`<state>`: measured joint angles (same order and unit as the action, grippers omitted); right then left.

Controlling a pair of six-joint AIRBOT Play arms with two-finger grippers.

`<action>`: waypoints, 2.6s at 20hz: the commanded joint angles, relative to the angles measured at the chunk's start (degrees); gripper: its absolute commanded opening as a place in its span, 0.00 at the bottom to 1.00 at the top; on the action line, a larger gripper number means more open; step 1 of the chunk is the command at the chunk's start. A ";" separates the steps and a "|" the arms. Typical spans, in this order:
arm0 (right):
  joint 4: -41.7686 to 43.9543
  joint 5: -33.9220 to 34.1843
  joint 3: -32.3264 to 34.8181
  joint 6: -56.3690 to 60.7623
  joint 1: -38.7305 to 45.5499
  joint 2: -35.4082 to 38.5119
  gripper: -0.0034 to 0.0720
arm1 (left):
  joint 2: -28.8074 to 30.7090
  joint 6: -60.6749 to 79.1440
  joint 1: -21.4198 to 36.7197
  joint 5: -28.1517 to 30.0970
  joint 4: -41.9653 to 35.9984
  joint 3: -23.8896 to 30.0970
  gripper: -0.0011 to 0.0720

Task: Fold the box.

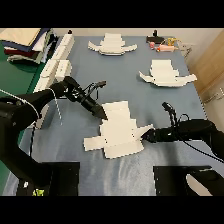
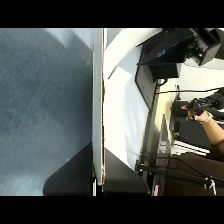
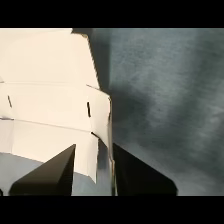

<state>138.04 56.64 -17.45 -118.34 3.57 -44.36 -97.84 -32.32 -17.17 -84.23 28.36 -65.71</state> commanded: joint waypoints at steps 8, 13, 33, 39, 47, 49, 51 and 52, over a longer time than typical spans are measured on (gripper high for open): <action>-26.21 -5.99 -10.54 10.51 0.00 0.04 0.53 | 2.93 12.92 -0.02 2.82 -2.03 -0.50 0.03; -27.02 -5.62 -12.17 12.94 0.00 0.04 0.53 | 10.69 20.04 -1.25 12.11 0.98 6.62 0.03; -13.11 5.53 -12.15 11.32 -0.02 0.39 0.05 | 33.75 28.26 -15.37 42.69 7.50 25.92 0.03; -14.49 3.15 -7.91 11.23 0.00 -0.87 0.05 | 37.24 28.24 -15.39 43.54 6.34 25.90 0.03; -14.86 -3.23 -7.58 11.39 0.00 -3.82 0.05 | 37.59 28.26 -21.79 43.85 6.38 25.92 0.03; -14.88 -3.19 -7.58 11.39 0.00 -4.33 0.05 | 37.59 28.24 -21.92 45.20 6.38 25.97 0.03; -15.34 -3.19 -7.58 11.43 0.00 -4.81 0.05 | 37.59 28.22 -21.92 46.23 6.36 25.97 0.03; -15.37 -3.21 -7.58 11.43 0.00 -5.05 0.05 | 37.59 28.22 -21.92 46.29 6.36 25.99 0.03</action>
<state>123.02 53.95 -25.08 -107.02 3.57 -48.69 -60.29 -4.08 -38.63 -39.07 34.68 -39.75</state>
